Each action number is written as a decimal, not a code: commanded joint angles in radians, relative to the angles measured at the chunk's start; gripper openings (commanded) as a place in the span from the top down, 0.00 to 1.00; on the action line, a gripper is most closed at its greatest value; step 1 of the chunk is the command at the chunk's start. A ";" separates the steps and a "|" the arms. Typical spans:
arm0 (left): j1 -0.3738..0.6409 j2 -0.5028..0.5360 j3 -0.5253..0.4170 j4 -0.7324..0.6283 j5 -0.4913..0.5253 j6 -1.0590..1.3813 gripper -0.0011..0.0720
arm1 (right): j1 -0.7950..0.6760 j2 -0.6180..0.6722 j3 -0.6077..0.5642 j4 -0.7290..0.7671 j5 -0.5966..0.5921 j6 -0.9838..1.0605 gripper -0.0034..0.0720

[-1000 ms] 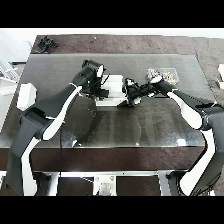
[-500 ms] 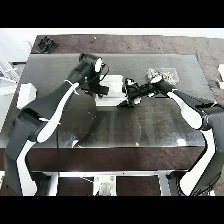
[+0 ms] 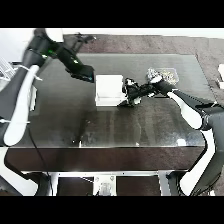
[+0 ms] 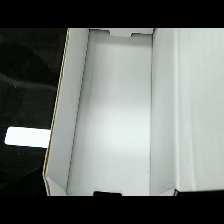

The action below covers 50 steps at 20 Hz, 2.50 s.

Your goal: Fold the box and place the chain.

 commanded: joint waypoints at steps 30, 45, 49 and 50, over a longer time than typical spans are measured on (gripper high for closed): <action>0.132 -0.130 -0.547 -0.523 0.374 1.598 0.00 | 0.001 0.001 0.000 0.000 0.000 0.000 0.17; 0.132 -0.132 -0.547 -0.551 0.370 1.633 0.00 | 0.001 0.001 0.000 0.000 0.000 0.000 0.17; 0.132 -0.133 -0.547 -0.554 0.378 1.633 0.00 | 0.001 0.001 0.000 0.000 0.000 0.000 0.17; 0.132 -0.141 -0.547 -0.565 0.378 1.633 0.00 | 0.001 0.001 0.000 0.000 0.000 0.000 0.17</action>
